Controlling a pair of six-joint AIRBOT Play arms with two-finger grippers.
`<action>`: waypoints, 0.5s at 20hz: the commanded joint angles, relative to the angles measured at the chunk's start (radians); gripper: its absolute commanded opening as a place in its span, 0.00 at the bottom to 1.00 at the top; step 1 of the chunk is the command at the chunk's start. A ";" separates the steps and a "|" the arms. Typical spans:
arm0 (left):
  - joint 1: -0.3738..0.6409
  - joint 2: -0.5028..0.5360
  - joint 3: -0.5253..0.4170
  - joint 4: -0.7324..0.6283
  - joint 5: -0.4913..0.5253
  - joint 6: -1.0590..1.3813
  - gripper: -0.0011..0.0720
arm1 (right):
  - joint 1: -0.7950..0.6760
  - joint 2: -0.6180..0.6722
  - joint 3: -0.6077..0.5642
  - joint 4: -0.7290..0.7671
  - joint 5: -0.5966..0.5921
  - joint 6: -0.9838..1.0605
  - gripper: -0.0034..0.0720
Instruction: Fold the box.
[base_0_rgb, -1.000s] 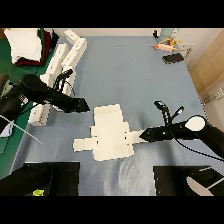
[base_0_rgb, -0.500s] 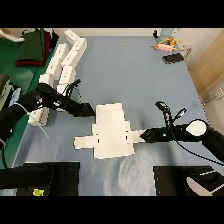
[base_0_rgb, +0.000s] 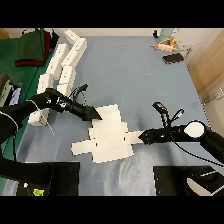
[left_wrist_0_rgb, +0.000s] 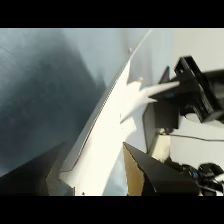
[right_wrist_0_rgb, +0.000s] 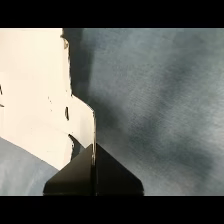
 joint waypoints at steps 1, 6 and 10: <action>0.000 -0.014 0.001 0.023 -0.086 0.030 0.50 | 0.002 0.000 0.000 0.000 -0.018 0.000 0.05; -0.020 -0.014 0.001 0.014 -0.067 0.089 0.03 | 0.002 0.001 0.000 0.001 -0.018 0.000 0.05; -0.029 -0.014 0.002 -0.061 -0.051 0.133 0.03 | 0.002 0.001 0.000 -0.024 -0.018 0.000 0.07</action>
